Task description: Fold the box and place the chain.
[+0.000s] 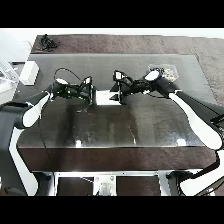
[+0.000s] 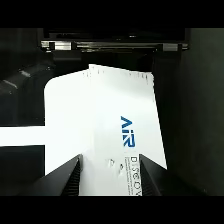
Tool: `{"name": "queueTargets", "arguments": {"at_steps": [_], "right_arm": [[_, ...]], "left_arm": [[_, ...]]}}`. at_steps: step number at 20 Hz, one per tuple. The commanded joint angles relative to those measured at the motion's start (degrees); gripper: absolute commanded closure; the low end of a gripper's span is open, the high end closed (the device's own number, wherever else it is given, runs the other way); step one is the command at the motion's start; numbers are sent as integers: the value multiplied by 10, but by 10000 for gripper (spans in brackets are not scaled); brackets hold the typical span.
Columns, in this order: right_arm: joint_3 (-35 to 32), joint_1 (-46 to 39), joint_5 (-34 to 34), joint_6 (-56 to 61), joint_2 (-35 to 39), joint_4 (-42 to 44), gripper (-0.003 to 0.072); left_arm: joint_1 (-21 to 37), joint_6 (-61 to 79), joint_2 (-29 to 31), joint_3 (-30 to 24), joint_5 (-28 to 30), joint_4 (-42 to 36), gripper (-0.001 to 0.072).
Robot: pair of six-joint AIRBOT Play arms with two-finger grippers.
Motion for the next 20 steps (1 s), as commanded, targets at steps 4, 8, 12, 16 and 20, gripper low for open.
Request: {"name": "queueTargets", "arguments": {"at_steps": [4,8,12,16,20], "right_arm": [[-31,0,-18,-64,4,64,279],[-66,0,-14,-101,40,85,315],[-111,-2,-39,-167,50,116,314],[-147,-2,-90,-275,49,196,293],[-149,-2,-100,-299,47,217,288]], "left_arm": [[0,0,0,0,0,0,401],[0,0,0,0,0,0,401],[0,0,0,0,0,0,401],[0,0,0,0,0,0,401],[0,0,0,0,0,0,401]]}}
